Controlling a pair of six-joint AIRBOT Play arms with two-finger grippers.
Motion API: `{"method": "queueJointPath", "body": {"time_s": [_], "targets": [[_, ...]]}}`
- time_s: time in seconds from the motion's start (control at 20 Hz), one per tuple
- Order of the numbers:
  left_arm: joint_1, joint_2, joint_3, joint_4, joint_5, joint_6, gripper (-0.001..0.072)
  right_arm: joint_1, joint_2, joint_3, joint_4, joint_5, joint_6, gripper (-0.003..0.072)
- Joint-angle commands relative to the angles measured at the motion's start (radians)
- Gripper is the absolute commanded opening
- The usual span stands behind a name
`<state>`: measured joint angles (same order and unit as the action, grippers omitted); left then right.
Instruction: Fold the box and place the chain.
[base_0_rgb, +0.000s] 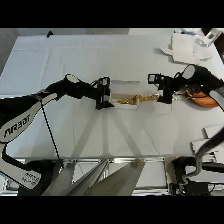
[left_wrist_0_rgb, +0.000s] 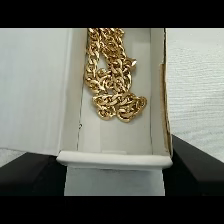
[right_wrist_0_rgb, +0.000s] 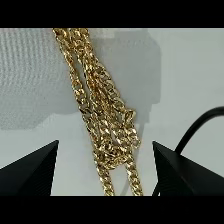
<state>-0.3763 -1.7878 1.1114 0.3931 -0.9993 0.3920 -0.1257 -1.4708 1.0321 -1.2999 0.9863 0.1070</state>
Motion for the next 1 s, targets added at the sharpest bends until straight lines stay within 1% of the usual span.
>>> {"method": "queueJointPath", "body": {"time_s": [0.0,0.3,0.35,0.4,0.45,0.5,0.75,0.85,0.95], "targets": [[0.000,0.000,0.001,0.000,0.000,0.000,0.0316,0.002,-0.042,-0.003,0.017,-0.039,-0.011,0.0663],[0.000,0.000,0.001,0.000,0.000,0.000,0.0316,0.002,-0.107,-0.003,0.018,-0.060,-0.010,0.0650],[0.000,0.000,0.001,0.000,0.000,0.000,0.0316,0.002,-0.105,-0.003,0.018,-0.061,-0.011,0.0615],[0.000,0.000,0.001,0.000,0.000,0.000,0.0316,0.002,-0.102,-0.003,0.018,-0.059,-0.010,0.0422],[0.000,0.000,0.001,0.000,0.000,0.000,0.0316,0.002,-0.099,-0.003,0.018,-0.058,-0.010,0.0186],[0.000,0.000,0.001,0.000,0.000,0.000,0.0316,0.002,-0.096,-0.003,0.018,-0.053,-0.008,0.0016],[0.000,0.000,0.001,0.000,0.000,0.000,0.0316,0.002,-0.052,-0.003,0.031,0.011,0.001,0.0011],[0.000,0.000,0.001,0.000,0.000,0.000,0.0316,0.002,-0.004,-0.003,0.090,0.016,0.001,0.0010],[0.000,0.000,0.001,0.000,0.001,0.000,0.0316,0.002,0.054,-0.003,0.196,0.017,0.002,0.0010]]}}
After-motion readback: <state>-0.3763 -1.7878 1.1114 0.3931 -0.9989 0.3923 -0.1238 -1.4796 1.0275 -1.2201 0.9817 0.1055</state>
